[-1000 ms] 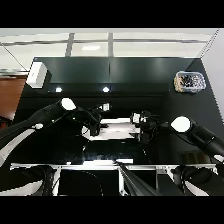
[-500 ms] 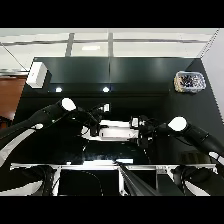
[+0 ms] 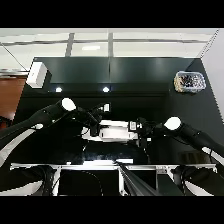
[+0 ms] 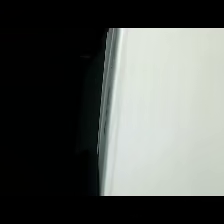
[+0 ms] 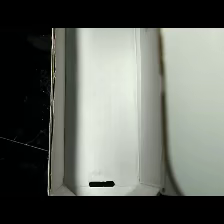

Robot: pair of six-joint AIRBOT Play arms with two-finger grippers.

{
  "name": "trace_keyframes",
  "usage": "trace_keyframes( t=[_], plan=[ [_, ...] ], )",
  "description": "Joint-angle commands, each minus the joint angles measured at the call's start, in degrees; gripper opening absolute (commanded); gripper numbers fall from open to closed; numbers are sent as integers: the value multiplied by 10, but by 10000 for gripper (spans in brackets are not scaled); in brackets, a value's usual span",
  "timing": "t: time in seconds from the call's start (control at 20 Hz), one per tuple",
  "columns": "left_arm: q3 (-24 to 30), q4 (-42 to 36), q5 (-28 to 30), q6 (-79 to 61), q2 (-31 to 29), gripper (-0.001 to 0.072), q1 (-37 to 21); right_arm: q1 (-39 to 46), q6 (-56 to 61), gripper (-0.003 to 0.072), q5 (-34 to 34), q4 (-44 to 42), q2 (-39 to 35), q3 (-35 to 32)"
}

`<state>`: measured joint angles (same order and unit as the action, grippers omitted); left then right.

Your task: Fold the box and place the chain.

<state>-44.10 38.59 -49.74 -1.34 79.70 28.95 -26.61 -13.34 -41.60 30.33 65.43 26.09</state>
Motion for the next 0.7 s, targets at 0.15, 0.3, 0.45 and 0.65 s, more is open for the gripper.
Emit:
trace_keyframes(
  t=[0.15,0.3,0.45,0.65],
  plan=[
    [-1,0,0,0,0,25,0,-3,-6,629,12,-1,20,0],
    [-1,0,0,0,0,25,0,-3,-5,629,12,1,20,0],
    [-1,0,0,0,0,25,0,-5,-3,629,16,2,20,0],
    [-1,0,0,0,0,25,0,-5,1,629,20,1,20,0]
  ],
)
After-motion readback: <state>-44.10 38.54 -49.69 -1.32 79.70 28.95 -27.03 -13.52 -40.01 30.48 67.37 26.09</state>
